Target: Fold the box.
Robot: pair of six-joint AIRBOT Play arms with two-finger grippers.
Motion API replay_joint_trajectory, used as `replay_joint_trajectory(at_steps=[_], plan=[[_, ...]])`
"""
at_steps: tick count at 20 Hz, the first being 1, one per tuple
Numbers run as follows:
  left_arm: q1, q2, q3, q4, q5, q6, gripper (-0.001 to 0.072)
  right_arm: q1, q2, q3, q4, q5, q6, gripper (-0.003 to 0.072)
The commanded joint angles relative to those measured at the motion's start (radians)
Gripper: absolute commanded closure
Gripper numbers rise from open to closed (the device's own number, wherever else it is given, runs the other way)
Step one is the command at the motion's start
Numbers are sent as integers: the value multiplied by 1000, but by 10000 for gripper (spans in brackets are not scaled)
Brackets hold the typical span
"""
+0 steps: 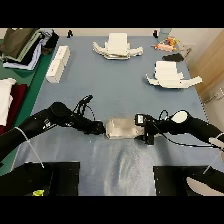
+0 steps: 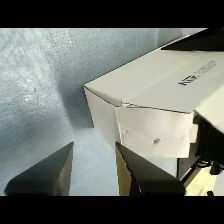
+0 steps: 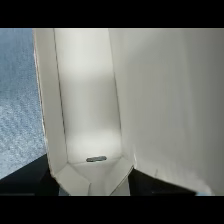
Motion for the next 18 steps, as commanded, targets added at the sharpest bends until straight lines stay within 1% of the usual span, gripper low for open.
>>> replay_joint_trajectory(at_steps=[1,3,5,7,8,10,13,15,18], plan=[[24,0,5,47,-37,-45,306,0,0,0,0,0,0,228],[68,0,10,79,-82,-51,306,0,0,0,0,0,0,227],[116,0,27,64,-132,-45,305,0,0,0,0,0,0,228],[125,0,43,-1,-166,19,302,0,0,0,0,0,0,227],[119,-2,42,-58,-170,69,274,0,0,0,0,0,0,227],[93,-12,42,-107,-163,126,275,0,0,0,0,0,0,228],[54,-42,42,-115,-159,142,275,0,0,0,0,0,0,227],[46,-61,42,-145,-146,153,276,0,0,0,0,0,0,228],[46,-74,42,-157,-74,158,277,0,0,0,0,0,0,227]])
